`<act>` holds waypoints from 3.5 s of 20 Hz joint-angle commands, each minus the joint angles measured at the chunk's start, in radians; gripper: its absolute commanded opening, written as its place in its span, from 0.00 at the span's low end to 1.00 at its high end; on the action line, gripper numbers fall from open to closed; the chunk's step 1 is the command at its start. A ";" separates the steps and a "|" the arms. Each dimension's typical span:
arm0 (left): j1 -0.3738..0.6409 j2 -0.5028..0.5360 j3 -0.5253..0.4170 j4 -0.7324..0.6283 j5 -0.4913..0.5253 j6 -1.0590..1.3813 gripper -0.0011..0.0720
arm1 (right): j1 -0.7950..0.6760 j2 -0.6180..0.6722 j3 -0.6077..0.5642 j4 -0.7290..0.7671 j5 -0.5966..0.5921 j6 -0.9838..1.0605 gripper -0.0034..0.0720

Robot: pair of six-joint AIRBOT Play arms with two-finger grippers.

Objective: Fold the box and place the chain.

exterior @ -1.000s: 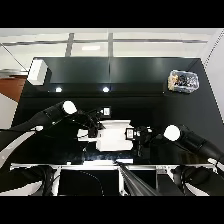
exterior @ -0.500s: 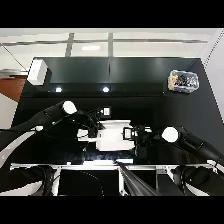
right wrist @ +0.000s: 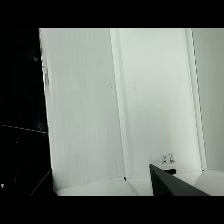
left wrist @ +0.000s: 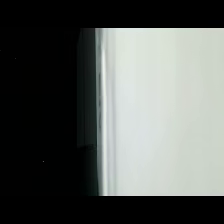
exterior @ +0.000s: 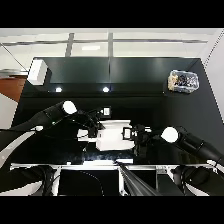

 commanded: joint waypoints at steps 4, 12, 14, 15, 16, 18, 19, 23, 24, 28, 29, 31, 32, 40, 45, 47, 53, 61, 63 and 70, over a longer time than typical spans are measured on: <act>0.000 -0.001 0.000 0.000 0.000 0.000 0.05 | -0.016 -0.001 0.021 -0.005 -0.021 0.015 0.97; -0.001 -0.001 0.000 0.000 0.000 0.000 0.05 | -0.113 0.000 0.092 -0.049 -0.016 0.053 0.97; -0.001 -0.001 0.000 0.000 0.000 0.000 0.05 | -0.116 0.000 0.108 -0.048 -0.012 0.053 0.97; -0.001 -0.001 0.000 0.000 0.000 0.000 0.05 | -0.116 0.000 0.112 -0.048 -0.010 0.053 0.97; -0.001 -0.001 0.000 0.000 0.000 0.000 0.05 | -0.115 0.000 0.112 -0.048 -0.008 0.053 0.97; -0.001 -0.002 0.000 0.000 0.000 0.000 0.05 | -0.115 0.000 0.112 -0.048 0.008 0.053 0.97; -0.001 -0.002 0.000 0.000 0.000 0.000 0.05 | -0.115 0.000 0.112 -0.048 0.019 0.053 0.97; -0.001 -0.002 0.000 0.000 0.000 0.000 0.05 | -0.115 0.000 0.112 -0.046 0.041 0.053 0.97; -0.001 -0.002 0.000 0.000 0.000 0.000 0.05 | -0.115 0.000 0.112 -0.046 0.047 0.053 0.97; -0.001 -0.002 0.000 0.000 0.000 0.000 0.05 | -0.115 0.010 0.113 -0.046 0.047 0.053 0.97; -0.001 -0.002 0.000 0.000 -0.001 0.000 0.05 | -0.116 0.017 0.113 -0.046 0.047 0.053 0.97; -0.001 -0.002 0.000 0.000 -0.002 0.000 0.05 | -0.116 0.028 0.116 -0.046 0.047 0.053 0.97; -0.001 -0.002 0.000 0.000 -0.002 0.000 0.05 | -0.115 0.031 0.118 -0.045 0.046 0.053 0.97; -0.001 -0.002 0.000 0.000 -0.002 0.000 0.05 | -0.116 -0.007 0.122 -0.021 0.042 0.043 0.97; -0.001 -0.003 0.000 0.000 -0.002 0.000 0.05 | -0.116 -0.052 0.121 0.075 0.047 -0.041 0.97; -0.001 -0.003 0.000 0.000 -0.002 0.000 0.05 | -0.116 -0.062 0.121 0.075 0.076 -0.041 0.97; -0.001 -0.003 0.000 0.000 -0.002 0.000 0.05 | -0.115 -0.117 0.121 0.108 0.103 -0.073 0.97; -0.001 -0.003 0.000 0.000 -0.002 0.000 0.05 | -0.116 -0.190 0.111 0.108 0.078 -0.134 0.97; -0.001 -0.003 0.000 0.000 -0.002 0.000 0.05 | -0.116 -0.190 0.105 0.108 0.050 -0.134 0.97; -0.001 -0.003 0.000 0.000 -0.001 0.000 0.05 | -0.115 -0.190 0.084 0.093 0.013 -0.134 0.97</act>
